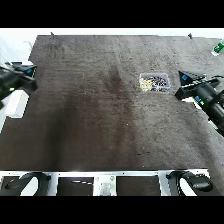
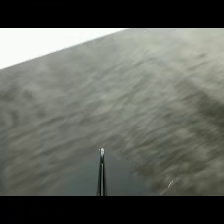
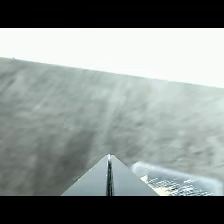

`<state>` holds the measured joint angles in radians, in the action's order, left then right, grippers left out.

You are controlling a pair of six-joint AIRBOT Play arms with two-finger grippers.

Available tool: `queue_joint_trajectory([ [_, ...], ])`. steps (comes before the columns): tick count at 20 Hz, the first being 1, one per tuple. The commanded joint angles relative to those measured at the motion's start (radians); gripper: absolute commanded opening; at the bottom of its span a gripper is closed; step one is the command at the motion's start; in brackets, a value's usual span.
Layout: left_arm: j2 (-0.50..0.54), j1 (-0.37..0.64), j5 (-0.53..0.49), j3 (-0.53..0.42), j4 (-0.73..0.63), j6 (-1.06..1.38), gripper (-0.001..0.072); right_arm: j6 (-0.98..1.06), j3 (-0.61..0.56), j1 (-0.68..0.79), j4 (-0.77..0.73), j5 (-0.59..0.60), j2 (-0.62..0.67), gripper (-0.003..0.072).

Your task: Fold the box and place the chain.

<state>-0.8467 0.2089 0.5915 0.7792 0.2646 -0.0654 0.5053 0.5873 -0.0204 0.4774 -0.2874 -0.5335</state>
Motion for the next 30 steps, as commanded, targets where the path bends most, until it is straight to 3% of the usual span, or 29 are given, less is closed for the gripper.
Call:
queue_joint_trajectory([
  [1,0.004,-0.29,-0.373,-0.033,-0.011,-0.003,0.0014,0.0,-0.058,0.0,0.022,0.172,0.059,0.0012],
  [4,0.004,-0.451,-0.521,-0.073,-0.011,-0.004,0.0014,0.0,-0.145,0.0,0.022,0.22,0.117,0.0012],
  [10,0.06,-0.602,-0.605,-0.124,-0.011,-0.006,0.0013,0.0,-0.298,0.005,0.022,0.221,0.269,0.0013],
  [13,0.144,-0.618,-0.682,-0.246,-0.011,-0.058,0.0014,0.0,-0.342,0.005,0.022,0.221,0.323,0.0014],
  [18,0.328,-0.618,-0.66,-0.399,-0.011,-0.107,0.0015,0.0,-0.364,0.004,0.021,0.22,0.328,0.0014],
  [23,0.484,-0.618,-0.707,-0.533,-0.012,-0.119,0.0015,0.0,-0.365,0.004,0.021,0.22,0.328,0.0014],
  [27,0.559,-0.618,-0.821,-0.593,-0.014,-0.128,0.0017,0.0,-0.365,0.004,0.021,0.22,0.328,0.0014],
  [30,0.559,-0.617,-0.943,-0.593,-0.014,-0.128,0.002,0.0,-0.365,0.004,0.021,0.22,0.328,0.0014],
])
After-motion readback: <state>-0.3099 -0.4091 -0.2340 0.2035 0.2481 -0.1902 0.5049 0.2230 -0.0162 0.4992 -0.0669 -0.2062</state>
